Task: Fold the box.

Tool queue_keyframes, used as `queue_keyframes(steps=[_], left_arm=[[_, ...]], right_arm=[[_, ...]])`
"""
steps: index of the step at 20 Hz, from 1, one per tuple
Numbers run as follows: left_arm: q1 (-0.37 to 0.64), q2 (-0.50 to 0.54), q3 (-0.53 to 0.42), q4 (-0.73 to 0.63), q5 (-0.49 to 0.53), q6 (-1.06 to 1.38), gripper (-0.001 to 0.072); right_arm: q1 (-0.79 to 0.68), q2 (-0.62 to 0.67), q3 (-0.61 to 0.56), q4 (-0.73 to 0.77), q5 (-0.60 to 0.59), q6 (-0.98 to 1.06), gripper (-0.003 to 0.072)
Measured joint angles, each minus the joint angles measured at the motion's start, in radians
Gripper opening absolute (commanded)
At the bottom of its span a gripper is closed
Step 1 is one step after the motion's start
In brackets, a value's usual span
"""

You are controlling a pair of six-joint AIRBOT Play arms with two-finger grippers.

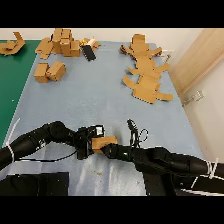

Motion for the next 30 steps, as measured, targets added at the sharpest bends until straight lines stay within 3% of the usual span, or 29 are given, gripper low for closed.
queue_keyframes(steps=[5, 14, 20, 25, 30], left_arm=[[0.0, 0.0, 0.0, 0.0, 0.016, 0.0, 0.0514], [0.0, 0.0, 0.0, -0.003, 0.039, -0.022, 0.0514], [0.036, 0.006, 0.057, 0.069, 0.064, -0.303, 0.0514], [0.212, 0.008, 0.14, 0.354, 0.066, -0.704, 0.0514], [0.54, -0.009, 0.222, 0.558, 0.077, -0.92, 0.0514]], right_arm=[[-0.046, 0.14, 0.007, -0.052, -0.05, 0.0, 0.0003], [-0.298, 0.307, 0.008, -0.199, -0.25, 0.001, 0.0003], [-0.564, 0.425, 0.008, -0.287, -0.403, 0.001, 0.0004], [-0.729, 0.461, 0.008, -0.325, -0.599, 0.001, 0.0004], [-0.769, 0.467, 0.008, -0.345, -0.667, 0.001, 0.0004]])
